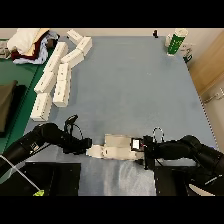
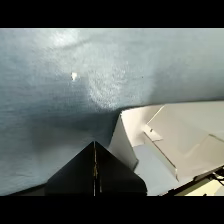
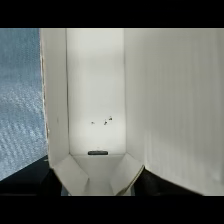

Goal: Fold the box.

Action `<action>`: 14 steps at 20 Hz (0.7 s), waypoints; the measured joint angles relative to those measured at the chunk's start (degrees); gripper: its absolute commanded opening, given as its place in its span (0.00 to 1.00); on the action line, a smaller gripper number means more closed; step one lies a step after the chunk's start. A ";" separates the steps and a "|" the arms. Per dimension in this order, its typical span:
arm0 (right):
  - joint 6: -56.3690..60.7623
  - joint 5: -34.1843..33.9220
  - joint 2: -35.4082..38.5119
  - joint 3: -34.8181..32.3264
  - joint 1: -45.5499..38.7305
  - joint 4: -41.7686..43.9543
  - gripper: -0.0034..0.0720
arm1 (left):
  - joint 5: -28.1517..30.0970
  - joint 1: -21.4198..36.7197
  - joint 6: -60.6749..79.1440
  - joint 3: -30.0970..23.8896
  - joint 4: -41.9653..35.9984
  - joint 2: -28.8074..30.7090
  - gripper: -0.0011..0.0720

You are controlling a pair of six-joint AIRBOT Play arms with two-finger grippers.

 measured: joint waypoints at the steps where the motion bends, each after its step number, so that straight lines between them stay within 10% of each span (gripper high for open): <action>1: 0.00 0.00 0.00 0.00 0.00 0.00 0.80 | 1.05 -0.98 0.00 -0.28 -0.70 -0.17 0.03; 14: 0.00 0.00 0.00 0.00 0.00 -0.07 0.80 | 4.59 -4.39 2.84 -0.35 -6.56 2.19 0.04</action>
